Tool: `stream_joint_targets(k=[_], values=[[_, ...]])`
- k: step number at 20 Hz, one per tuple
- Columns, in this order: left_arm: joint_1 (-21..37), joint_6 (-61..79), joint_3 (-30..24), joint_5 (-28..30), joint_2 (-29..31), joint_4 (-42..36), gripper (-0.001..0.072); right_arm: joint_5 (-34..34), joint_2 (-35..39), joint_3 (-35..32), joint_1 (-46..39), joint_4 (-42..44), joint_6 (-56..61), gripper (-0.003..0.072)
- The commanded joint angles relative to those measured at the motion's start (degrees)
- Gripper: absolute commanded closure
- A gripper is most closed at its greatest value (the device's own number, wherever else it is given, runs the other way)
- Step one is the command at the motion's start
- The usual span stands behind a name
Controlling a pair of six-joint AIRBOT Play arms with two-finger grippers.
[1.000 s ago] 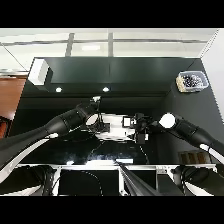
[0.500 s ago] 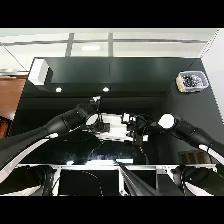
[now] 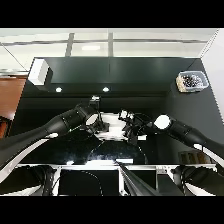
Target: Fold the box and place the chain.
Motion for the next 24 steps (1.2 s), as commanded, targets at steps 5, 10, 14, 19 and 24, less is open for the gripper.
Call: stream_joint_targets(k=[5,10,14,19,24], values=[[0.02,0.00,0.00,0.13,0.04,-0.11,0.0683,-0.11,-0.33,0.00,0.11,0.79,1.25,0.0302],[0.02,0.00,0.00,0.11,0.04,-0.13,0.0683,-0.50,-0.33,0.00,0.11,0.42,2.97,0.0405],[0.02,0.00,0.00,-0.35,0.04,-0.13,0.0683,1.97,1.44,0.39,-2.25,-5.92,15.65,0.0678],[0.02,0.00,0.00,-1.11,0.02,-0.04,0.0683,20.79,12.79,1.09,-19.67,-22.73,50.29,0.0678],[0.02,0.00,0.00,-1.14,0.02,-0.07,0.0683,22.03,15.74,-6.75,-39.41,-19.28,70.58,0.0678]])
